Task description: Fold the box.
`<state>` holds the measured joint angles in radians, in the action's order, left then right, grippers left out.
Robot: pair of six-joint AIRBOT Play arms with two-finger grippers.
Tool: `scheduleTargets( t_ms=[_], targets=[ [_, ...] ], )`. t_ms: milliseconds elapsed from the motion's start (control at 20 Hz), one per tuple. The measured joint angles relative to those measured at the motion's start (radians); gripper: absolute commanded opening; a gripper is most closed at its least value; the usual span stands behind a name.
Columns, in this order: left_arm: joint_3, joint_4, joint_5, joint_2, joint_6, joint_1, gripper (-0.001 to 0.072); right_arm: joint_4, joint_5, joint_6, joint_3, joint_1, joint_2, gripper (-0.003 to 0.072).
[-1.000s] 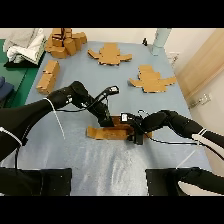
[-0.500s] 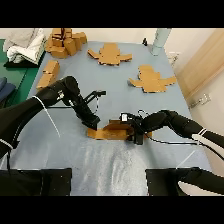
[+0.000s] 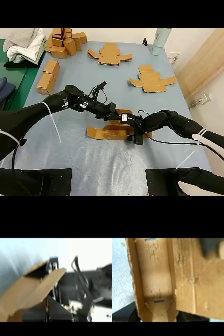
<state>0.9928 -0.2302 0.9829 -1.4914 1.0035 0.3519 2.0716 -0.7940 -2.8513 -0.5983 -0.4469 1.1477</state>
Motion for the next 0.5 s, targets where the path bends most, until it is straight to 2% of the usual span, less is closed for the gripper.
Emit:
scheduleTargets(
  t_ms=[100,200,500],
  targets=[
    [0.0,-0.023,-0.065,-0.028,0.025,-0.002,0.001,0.0,0.0,0.0,0.0,0.0,0.0,0.0518],
    [-0.002,-0.101,-0.106,-0.05,0.085,-0.001,0.001,0.0,0.0,0.0,0.0,0.0,0.0,0.0518],
    [-0.002,-0.254,-0.148,-0.07,0.195,0.003,0.001,0.0,0.0,0.0,0.0,0.0,0.0,0.0519]
  ],
)
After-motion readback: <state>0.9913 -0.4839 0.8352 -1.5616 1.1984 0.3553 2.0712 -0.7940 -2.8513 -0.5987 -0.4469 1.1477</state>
